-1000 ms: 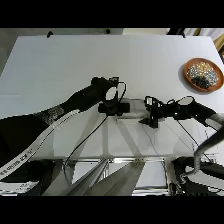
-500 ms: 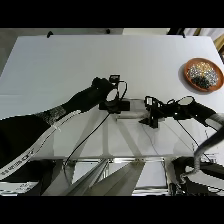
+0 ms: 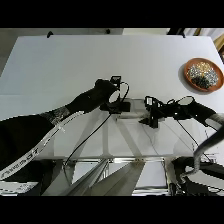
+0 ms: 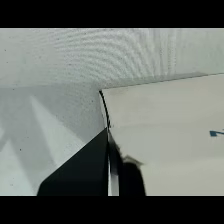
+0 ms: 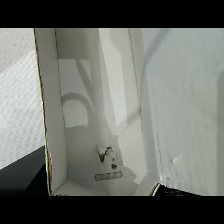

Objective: Fold the box and place the chain.

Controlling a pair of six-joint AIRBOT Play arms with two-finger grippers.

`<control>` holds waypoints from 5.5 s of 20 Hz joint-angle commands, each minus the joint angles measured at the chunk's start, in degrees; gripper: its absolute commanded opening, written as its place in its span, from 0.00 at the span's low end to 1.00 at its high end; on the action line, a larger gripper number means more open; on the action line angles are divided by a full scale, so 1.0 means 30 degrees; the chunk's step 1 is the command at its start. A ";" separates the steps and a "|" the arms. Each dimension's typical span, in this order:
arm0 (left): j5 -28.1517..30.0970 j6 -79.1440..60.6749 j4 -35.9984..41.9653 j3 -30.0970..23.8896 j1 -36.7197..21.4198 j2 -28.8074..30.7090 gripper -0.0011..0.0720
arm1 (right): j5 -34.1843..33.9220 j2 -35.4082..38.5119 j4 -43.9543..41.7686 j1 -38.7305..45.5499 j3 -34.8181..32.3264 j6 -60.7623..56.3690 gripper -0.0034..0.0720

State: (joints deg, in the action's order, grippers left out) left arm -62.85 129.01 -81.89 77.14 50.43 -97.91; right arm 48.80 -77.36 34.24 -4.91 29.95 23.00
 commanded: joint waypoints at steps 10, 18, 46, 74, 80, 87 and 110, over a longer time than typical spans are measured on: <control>-0.0685 -0.0138 0.0000 -0.0029 0.0044 -0.0168 0.18 | 0.0007 0.0015 0.0000 -0.0007 -0.0007 0.0000 0.64; -0.1931 -0.0576 0.0117 0.0772 -0.0153 -0.0342 0.18 | 0.0007 0.0015 0.0000 -0.0007 -0.0007 0.0000 0.64; -0.1566 -0.1049 0.0335 0.0823 0.0226 -0.0976 0.42 | 0.0007 0.0015 0.0000 -0.0007 -0.0007 0.0000 0.64; -0.1836 -0.1071 0.1137 0.0809 -0.0714 0.0539 0.75 | 0.0007 0.0015 0.0000 -0.0007 -0.0007 -0.0007 0.64; -0.1858 -0.1071 0.1341 0.0809 -0.0940 0.1355 0.74 | 0.0007 0.0015 0.0007 -0.0007 -0.0007 0.0000 0.64; -0.1581 -0.1078 0.1020 0.0801 -0.1479 0.2616 0.74 | 0.0007 0.0015 0.0007 -0.0007 -0.0007 -0.0007 0.64; -0.1552 -0.0998 0.3308 0.0801 -0.1064 0.2149 0.74 | 0.0007 0.0015 0.0007 -0.0007 -0.0007 0.0000 0.64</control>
State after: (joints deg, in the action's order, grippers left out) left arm -67.57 126.02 -71.72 79.57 47.20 -91.33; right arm 48.80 -77.36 34.26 -4.95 29.95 23.03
